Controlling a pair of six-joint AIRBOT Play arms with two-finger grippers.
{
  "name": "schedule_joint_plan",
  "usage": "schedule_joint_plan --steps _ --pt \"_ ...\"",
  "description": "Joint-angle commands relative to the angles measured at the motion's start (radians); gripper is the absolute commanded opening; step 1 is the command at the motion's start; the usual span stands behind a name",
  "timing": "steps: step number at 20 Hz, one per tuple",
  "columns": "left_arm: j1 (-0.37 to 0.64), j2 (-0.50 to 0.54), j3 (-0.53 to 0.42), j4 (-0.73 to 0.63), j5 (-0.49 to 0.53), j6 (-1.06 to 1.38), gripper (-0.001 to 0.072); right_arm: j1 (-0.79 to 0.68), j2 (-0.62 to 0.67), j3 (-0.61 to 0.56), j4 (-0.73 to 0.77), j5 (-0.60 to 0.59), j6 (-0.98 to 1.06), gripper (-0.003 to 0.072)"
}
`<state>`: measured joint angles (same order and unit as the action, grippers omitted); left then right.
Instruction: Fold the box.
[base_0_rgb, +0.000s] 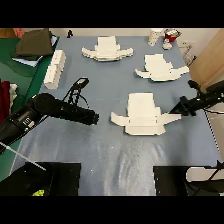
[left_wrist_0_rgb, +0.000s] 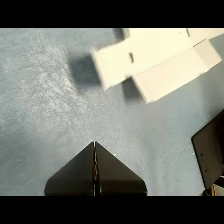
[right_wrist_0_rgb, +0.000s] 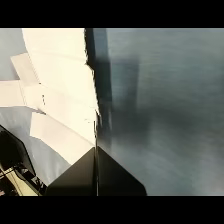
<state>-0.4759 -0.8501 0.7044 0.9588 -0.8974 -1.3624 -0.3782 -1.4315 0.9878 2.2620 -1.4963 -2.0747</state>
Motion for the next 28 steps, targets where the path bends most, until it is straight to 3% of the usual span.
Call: schedule_joint_plan --steps 1,5,7,9,13,15,16,19,20,21,23,28 --pt "0.003 -0.001 0.001 -0.002 -0.006 0.000 0.0014 0.196 0.132 -0.127 0.039 0.212 0.045 0.0001" --pt "0.023 0.000 0.001 -0.002 -0.068 0.000 0.0014 0.377 0.314 -0.304 0.029 0.461 0.131 0.0023" --pt "0.025 -0.001 0.001 -0.002 -0.066 0.000 0.0014 0.407 0.329 -0.319 -0.006 0.454 0.156 0.0325" --pt "0.025 0.000 0.001 -0.003 -0.069 -0.020 0.0015 0.410 0.328 -0.319 -0.085 0.420 0.231 0.0337" --pt "0.025 0.000 0.001 -0.016 -0.077 -0.022 0.0015 0.423 0.327 -0.319 -0.049 0.412 0.230 0.0333" --pt "0.025 -0.001 0.001 -0.022 -0.080 -0.022 0.0015 0.447 0.327 -0.319 -0.010 0.415 0.180 0.0188" --pt "0.025 -0.001 0.001 -0.023 -0.079 -0.022 0.0015 0.460 0.326 -0.319 -0.010 0.419 0.175 0.0158" --pt "0.025 0.000 0.001 -0.024 -0.079 -0.022 0.0017 0.467 0.320 -0.319 -0.010 0.422 0.157 0.0157" --pt "0.025 -0.001 0.001 -0.024 -0.079 -0.022 0.0236 0.467 0.320 -0.319 -0.010 0.425 0.151 0.0133" --pt "0.025 -0.001 0.001 -0.024 -0.079 -0.023 0.0480 0.467 0.320 -0.319 -0.009 0.426 0.145 0.0019" --pt "0.025 0.000 0.001 -0.024 -0.079 -0.022 0.0375 0.470 0.321 -0.319 -0.008 0.426 0.143 0.0002" --pt "0.117 -0.001 0.003 -0.060 -0.082 -0.013 0.0362 0.569 0.390 -0.393 0.004 0.457 0.075 0.0002"
